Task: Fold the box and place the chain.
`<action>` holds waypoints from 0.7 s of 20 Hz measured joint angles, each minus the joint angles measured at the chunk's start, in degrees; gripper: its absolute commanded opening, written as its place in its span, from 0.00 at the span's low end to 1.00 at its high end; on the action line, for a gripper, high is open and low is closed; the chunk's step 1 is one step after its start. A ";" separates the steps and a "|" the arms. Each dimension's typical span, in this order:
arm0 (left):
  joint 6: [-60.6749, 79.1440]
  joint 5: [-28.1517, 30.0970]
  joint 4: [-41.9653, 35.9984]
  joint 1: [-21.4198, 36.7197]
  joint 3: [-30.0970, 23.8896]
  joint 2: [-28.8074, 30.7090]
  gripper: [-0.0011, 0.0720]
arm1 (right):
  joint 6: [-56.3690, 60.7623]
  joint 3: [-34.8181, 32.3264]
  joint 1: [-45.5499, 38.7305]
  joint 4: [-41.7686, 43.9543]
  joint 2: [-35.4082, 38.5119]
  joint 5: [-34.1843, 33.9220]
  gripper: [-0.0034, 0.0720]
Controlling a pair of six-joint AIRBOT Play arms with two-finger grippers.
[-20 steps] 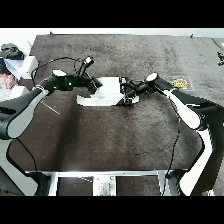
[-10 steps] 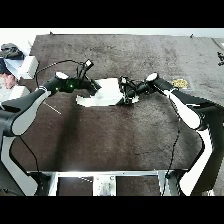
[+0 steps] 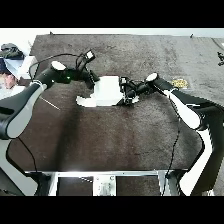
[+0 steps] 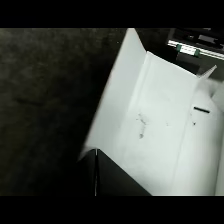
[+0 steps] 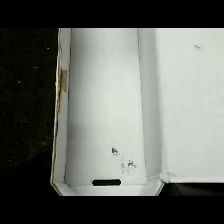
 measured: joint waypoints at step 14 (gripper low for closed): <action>-0.02 -12.02 20.26 0.50 -3.08 2.29 0.89 | 0.02 0.00 0.00 0.04 0.00 0.04 0.48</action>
